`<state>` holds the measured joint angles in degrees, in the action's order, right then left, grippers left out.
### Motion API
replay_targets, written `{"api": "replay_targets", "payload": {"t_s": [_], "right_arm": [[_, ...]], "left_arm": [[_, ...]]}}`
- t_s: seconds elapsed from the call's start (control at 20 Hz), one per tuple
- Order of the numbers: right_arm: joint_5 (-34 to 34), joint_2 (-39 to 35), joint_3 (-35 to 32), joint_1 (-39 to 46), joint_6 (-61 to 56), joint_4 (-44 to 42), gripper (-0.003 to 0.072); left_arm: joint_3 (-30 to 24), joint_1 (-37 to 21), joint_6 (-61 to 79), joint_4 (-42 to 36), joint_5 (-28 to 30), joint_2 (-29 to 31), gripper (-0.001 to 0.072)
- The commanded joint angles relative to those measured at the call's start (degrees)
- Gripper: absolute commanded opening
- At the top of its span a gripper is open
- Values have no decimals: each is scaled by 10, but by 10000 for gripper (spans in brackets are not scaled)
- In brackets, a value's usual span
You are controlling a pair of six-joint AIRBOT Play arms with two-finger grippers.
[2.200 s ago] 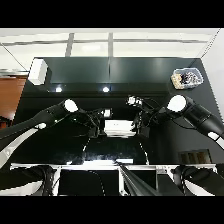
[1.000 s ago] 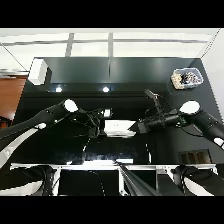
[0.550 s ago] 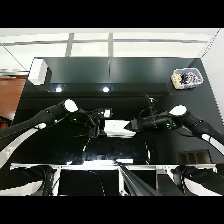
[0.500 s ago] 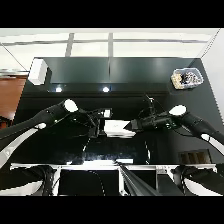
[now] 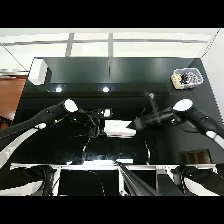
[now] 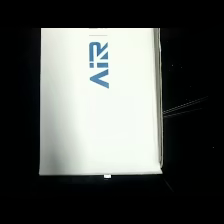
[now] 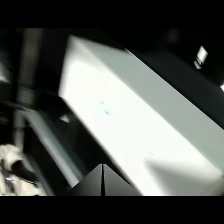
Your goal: Fold the box and place the chain.
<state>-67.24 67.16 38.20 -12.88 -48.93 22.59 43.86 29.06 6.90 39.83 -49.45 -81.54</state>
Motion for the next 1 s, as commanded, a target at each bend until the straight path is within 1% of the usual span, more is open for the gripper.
{"api": "replay_targets", "payload": {"t_s": [0.0, 0.1, 0.2, 0.25, 0.35, 0.45, 0.6, 0.7, 0.8, 0.85, 0.95], "right_arm": [[-87, -68, 50, 77, -27, 66, 14], [-69, -110, 60, 128, -56, 132, 13], [-69, -127, 60, 162, -63, 146, 13], [-73, -127, 60, 170, -66, 146, 13], [-74, -127, 60, 175, -68, 152, 13], [-78, -127, 60, 175, -68, 155, 13], [-85, -127, 60, 175, -68, 175, 14], [-77, -127, 60, 175, -68, 186, 13], [-66, -127, 60, 175, -68, 186, 14], [-62, -127, 60, 175, -68, 186, 13], [-56, -127, 60, 175, -68, 186, 13]], "left_arm": [[0, 0, 2, -2, 1, 0, 399], [0, 1, 2, -3, 0, 0, 399], [0, 1, 2, -16, -2, 0, 403], [0, 0, 2, -17, -5, 1, 469], [0, 0, -8, -12, -7, 12, 711], [0, -2, -34, 3, -11, 37, 716], [0, -2, -106, 64, -28, 94, 716], [1, 5, -116, 51, -33, 121, 716], [12, 25, -132, 49, -31, 120, 708], [23, 36, -148, 46, -27, 109, 695], [49, 57, -166, 44, -7, 82, 695]]}}
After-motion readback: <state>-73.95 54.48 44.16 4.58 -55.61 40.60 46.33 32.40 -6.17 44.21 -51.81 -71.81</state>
